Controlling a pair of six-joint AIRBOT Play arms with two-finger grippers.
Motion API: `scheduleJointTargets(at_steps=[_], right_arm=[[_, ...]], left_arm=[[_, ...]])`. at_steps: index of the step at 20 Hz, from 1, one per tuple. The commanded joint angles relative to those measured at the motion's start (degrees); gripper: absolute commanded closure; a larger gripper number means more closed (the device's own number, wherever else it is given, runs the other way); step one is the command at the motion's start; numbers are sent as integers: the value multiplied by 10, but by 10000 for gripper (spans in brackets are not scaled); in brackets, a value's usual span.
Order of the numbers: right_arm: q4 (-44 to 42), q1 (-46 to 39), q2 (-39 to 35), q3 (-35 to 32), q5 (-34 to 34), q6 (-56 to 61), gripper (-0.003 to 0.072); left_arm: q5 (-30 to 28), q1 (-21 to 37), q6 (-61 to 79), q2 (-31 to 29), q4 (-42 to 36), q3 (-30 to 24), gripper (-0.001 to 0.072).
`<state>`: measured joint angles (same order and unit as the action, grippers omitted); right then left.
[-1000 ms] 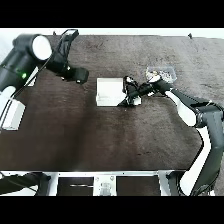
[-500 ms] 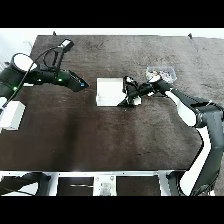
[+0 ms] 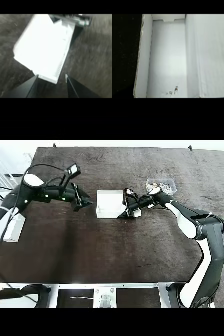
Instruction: Fold the box and place the chain.
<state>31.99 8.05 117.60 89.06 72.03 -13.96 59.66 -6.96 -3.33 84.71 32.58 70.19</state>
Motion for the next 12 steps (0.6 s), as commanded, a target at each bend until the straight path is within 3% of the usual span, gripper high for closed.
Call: scheduleJointTargets(at_steps=[1, 5, 9, 12], right_arm=[[0, 1, 0, 0, 0, 0, 104], [0, 0, 0, 0, 0, 0, 103], [0, 0, 0, 0, 0, 0, 104], [0, 0, 0, 0, 0, 0, 104]], left_arm=[[45, 41, 148, 82, -118, 5, 285], [101, 55, 165, 194, -105, 99, 285], [117, 53, 164, 280, -101, 198, 285], [123, 53, 191, 302, -98, 212, 282]])
